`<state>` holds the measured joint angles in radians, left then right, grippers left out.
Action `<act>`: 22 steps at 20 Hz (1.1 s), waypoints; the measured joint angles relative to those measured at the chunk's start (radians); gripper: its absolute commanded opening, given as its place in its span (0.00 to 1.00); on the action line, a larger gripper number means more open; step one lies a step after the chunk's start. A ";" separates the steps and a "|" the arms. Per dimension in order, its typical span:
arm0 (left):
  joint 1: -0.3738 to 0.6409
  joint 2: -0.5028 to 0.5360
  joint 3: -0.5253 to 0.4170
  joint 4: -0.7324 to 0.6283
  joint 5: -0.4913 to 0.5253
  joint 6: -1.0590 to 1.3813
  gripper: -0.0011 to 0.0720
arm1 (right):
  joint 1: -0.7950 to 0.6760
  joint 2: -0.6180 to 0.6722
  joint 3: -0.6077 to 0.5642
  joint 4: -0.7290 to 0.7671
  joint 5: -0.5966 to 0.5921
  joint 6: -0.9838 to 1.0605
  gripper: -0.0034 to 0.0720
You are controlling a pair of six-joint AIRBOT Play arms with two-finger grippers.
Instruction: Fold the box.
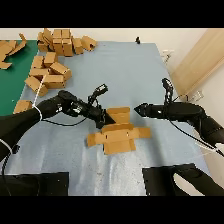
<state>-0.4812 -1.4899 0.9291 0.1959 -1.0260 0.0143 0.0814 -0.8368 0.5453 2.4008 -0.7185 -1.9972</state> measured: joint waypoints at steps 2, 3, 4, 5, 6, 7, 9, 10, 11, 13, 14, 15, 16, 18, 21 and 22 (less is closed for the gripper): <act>-0.004 0.003 -0.027 -0.006 0.011 0.030 0.03 | 0.000 0.002 0.000 0.000 -0.009 0.003 0.35; -0.005 0.005 -0.037 0.000 0.019 0.041 0.03 | 0.000 0.002 0.001 0.000 -0.013 0.004 0.35; -0.006 0.005 -0.045 0.005 0.024 0.048 0.03 | 0.000 0.002 0.001 0.000 -0.016 0.005 0.35; -0.008 0.006 -0.051 0.015 0.029 0.054 0.03 | 0.000 0.002 0.001 0.000 -0.017 0.005 0.35; -0.010 0.006 -0.055 0.027 0.035 0.059 0.03 | 0.000 0.002 0.001 0.000 -0.020 0.008 0.35; -0.014 0.006 -0.060 0.039 0.041 0.064 0.03 | 0.000 0.002 0.001 0.000 -0.020 0.008 0.35; -0.022 0.006 -0.065 0.048 0.060 0.068 0.03 | 0.000 0.002 0.001 0.000 -0.022 0.008 0.35; -0.026 0.007 -0.068 0.053 0.068 0.071 0.03 | 0.000 0.002 0.001 0.000 -0.022 0.008 0.35; -0.031 0.009 -0.069 0.060 0.075 0.073 0.03 | 0.000 0.002 0.001 0.000 -0.022 0.008 0.35; -0.037 0.020 -0.070 0.065 0.085 0.076 0.03 | 0.000 0.002 0.001 0.000 -0.023 0.008 0.35; -0.039 0.034 -0.071 0.067 0.093 0.075 0.03 | 0.000 0.002 0.001 0.000 -0.023 0.008 0.35; -0.041 0.051 -0.071 0.068 0.107 0.075 0.03 | 0.000 0.002 0.001 0.000 -0.023 0.008 0.35; -0.043 0.071 -0.072 0.068 0.123 0.076 0.03 | 0.000 0.002 0.001 0.000 -0.023 0.008 0.35; -0.044 0.111 -0.072 0.069 0.150 0.087 0.03 | 0.000 0.002 0.001 0.000 -0.023 0.008 0.35; -0.061 0.141 -0.086 0.072 0.179 0.109 0.03 | 0.000 0.002 0.001 0.000 -0.023 0.008 0.35; -0.070 0.145 -0.098 0.073 0.201 0.119 0.03 | 0.000 0.002 0.001 0.000 -0.023 0.008 0.35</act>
